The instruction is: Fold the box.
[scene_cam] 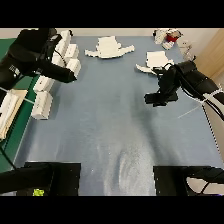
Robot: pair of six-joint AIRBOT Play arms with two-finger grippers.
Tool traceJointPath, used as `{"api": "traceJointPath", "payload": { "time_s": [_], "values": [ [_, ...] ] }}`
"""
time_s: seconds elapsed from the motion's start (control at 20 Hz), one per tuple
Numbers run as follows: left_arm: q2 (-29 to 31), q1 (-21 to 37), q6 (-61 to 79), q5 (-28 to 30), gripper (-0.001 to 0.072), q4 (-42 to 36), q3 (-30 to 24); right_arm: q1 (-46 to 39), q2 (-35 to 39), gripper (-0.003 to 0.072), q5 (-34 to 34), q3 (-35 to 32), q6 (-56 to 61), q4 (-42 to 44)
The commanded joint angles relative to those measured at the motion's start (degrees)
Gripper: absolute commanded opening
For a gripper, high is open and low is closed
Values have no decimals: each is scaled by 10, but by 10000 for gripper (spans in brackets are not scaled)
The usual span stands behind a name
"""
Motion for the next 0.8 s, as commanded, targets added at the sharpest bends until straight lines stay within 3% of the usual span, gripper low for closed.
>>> {"api": "traceJointPath", "payload": {
  "time_s": [0.0, 0.15, 0.3, 0.75],
  "values": [
    [79, -68, -63, 6, 9, 23, -104, 0, 0, 2, 0, 1, 0, 0],
    [121, -116, -83, 28, 12, 23, -186, 0, 0, 2, 0, 1, 0, 0],
    [125, -142, -83, 47, 15, 22, -232, 0, 0, 2, 0, 1, 0, 0],
    [124, -143, -82, 38, 15, 19, -237, 0, 0, 2, 0, 1, 0, 0]
  ]
}}
